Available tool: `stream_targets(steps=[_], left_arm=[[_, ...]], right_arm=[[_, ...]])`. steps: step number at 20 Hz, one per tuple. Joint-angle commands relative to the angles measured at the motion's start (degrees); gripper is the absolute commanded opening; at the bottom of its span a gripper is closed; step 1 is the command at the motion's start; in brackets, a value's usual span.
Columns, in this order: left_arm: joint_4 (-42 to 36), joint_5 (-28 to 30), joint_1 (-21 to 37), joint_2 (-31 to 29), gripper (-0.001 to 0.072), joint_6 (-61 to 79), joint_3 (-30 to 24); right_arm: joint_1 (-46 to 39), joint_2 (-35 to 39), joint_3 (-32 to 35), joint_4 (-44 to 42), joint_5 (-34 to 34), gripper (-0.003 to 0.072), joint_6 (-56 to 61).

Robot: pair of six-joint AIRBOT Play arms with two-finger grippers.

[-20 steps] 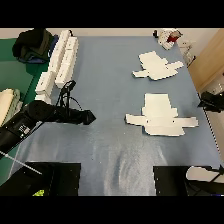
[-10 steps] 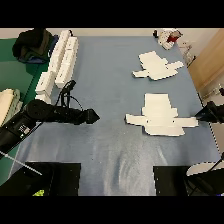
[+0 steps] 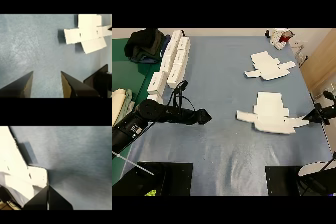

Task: Fold the box.

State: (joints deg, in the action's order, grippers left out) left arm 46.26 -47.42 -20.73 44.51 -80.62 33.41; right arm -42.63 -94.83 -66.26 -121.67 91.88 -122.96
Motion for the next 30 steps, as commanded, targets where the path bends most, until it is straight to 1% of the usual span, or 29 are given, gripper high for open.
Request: stream_targets(steps=[1,3,5,6,8,10,13,14,15,16,17,18,20,23,24,25,27,30], left_arm=[[0.0,-1.1,0.0,-0.1,0.0522,0.1,0.1],[0.0,-2.1,0.0,-0.1,0.0522,0.2,0.1],[0.0,-2.6,0.1,-0.1,0.0522,0.2,0.1],[0.2,-3.2,0.2,-0.1,0.0522,0.3,0.1],[0.5,-6.2,1.1,0.0,0.0522,2.2,0.4],[0.5,-9.7,3.1,-0.1,0.0522,4.4,0.5],[0.5,-15.0,7.1,-0.1,0.0522,7.1,0.5],[0.5,-15.7,8.2,-0.1,0.0522,8.0,0.5],[0.5,-15.8,9.4,-0.1,0.0522,8.3,0.5],[0.5,-15.7,10.3,-0.1,0.0522,9.1,0.5],[0.5,-15.7,11.0,-0.1,0.0522,9.4,0.5],[0.5,-15.7,11.6,-0.1,0.0523,9.5,0.5],[0.5,-15.7,11.8,-0.1,0.0522,9.5,0.5],[0.5,-15.6,11.8,0.0,0.0522,9.7,0.5],[0.5,-15.6,11.8,0.0,0.0522,9.9,0.5],[0.5,-15.5,11.8,0.0,0.0522,10.5,0.5],[0.5,-15.1,12.0,0.9,0.0521,10.8,0.8],[0.4,-15.1,14.3,5.0,0.0521,12.3,3.0]], right_arm=[[4.3,-0.1,0.3,-5.9,3.1,0.0004,0.0],[9.0,-0.1,0.3,-9.3,3.3,0.0003,1.2],[14.9,0.9,0.5,-10.4,2.6,0.0002,3.9],[18.1,2.4,1.2,-10.4,1.4,0.0002,5.1],[24.9,7.4,4.1,-10.4,-2.9,0.0002,6.0],[31.2,14.1,10.2,-10.3,-9.4,0.0002,7.4],[40.2,25.6,23.9,-10.0,-22.0,0.0002,10.6],[42.3,28.5,26.7,-10.0,-25.3,0.0003,12.6],[44.0,30.7,28.5,-9.8,-27.0,0.0014,14.8],[45.2,31.9,29.2,-9.5,-27.4,0.0123,16.7],[46.1,32.3,29.4,-8.8,-27.3,0.0267,18.8],[46.9,32.3,29.4,-8.4,-27.3,0.0269,20.9],[49.4,32.0,29.6,-8.4,-29.1,0.0267,22.1],[54.2,31.0,29.6,-9.2,-34.3,0.0261,22.1],[55.2,30.7,29.5,-9.4,-35.0,0.0167,22.1],[55.9,30.6,29.6,-9.3,-35.1,0.004,22.0],[56.0,30.7,29.6,-9.3,-34.8,0.0008,21.6],[57.6,32.0,30.3,-9.4,-34.3,0.0003,19.8]])
